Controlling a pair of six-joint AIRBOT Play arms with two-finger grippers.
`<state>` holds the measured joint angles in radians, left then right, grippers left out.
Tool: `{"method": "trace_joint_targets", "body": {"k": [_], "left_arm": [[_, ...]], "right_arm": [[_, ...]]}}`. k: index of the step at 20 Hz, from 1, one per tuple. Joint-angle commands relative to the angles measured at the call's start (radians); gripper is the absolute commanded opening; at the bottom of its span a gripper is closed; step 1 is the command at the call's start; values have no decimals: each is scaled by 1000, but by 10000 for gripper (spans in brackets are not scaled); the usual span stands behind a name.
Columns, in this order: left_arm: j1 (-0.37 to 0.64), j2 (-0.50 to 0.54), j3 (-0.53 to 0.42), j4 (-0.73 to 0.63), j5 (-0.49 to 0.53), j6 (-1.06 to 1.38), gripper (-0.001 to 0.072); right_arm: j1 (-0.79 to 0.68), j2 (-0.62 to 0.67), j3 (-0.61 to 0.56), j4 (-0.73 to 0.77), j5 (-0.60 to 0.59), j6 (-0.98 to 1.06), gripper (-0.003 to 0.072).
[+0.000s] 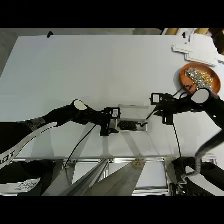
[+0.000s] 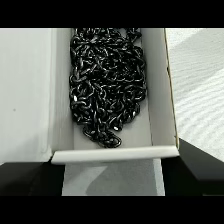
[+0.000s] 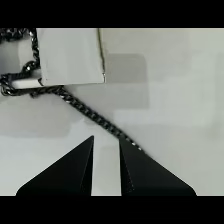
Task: Fold the box and place the chain.
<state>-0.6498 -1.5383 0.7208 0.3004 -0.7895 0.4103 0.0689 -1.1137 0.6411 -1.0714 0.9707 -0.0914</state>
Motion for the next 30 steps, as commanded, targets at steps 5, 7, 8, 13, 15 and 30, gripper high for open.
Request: {"method": "trace_joint_targets", "body": {"k": [5, 7, 8, 13, 15, 30], "left_arm": [[0, 0, 0, 0, 0, 0, 170], [0, 0, 0, 0, 0, 0, 170], [0, 0, 0, 0, 0, 0, 170], [0, 0, 0, 0, 0, 0, 170], [0, 0, 0, 0, 0, 0, 170], [0, 0, 0, 0, 0, 0, 170]], "right_arm": [[9, -127, 1, -3, -82, -153, 181], [9, -142, 1, 0, -82, -178, 181], [9, -150, 1, 0, -82, -179, 180], [9, -169, 1, 3, -93, -179, 138], [9, -169, 1, 3, -93, -179, 48], [9, 247, -35, 140, 151, 109, 17]]}}
